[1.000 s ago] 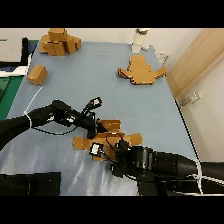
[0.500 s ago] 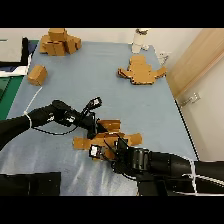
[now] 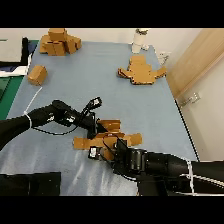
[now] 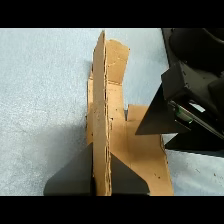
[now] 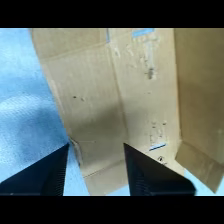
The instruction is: Fold the box.
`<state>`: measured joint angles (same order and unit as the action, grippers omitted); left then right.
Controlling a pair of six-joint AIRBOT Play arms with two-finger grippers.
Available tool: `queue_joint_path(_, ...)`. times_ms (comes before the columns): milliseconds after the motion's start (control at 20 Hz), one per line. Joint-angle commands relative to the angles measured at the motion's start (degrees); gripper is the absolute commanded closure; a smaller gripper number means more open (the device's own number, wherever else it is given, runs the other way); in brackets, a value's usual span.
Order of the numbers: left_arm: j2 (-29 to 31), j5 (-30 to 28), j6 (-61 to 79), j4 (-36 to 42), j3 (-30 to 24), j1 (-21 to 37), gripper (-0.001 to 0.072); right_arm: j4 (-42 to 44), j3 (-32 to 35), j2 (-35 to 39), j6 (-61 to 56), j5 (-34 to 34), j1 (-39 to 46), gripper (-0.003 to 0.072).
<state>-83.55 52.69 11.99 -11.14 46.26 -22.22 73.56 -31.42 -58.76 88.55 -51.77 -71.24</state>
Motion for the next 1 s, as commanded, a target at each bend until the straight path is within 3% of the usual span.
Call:
queue_joint_path(0,-0.04,-0.02,0.00,0.00,0.00,0.04,0.0694,-1.64,-0.70,0.17,-0.26,0.02,0.07,0.0189)
queue_joint_path(550,-0.04,-0.02,0.00,0.00,0.00,0.04,0.0694,-8.94,-0.87,4.33,-8.79,-0.37,0.11,0.0187)
queue_joint_path(950,-0.04,-0.02,0.00,0.00,0.00,0.04,0.0694,-9.07,-0.87,4.33,-10.54,-0.15,0.15,0.0183)
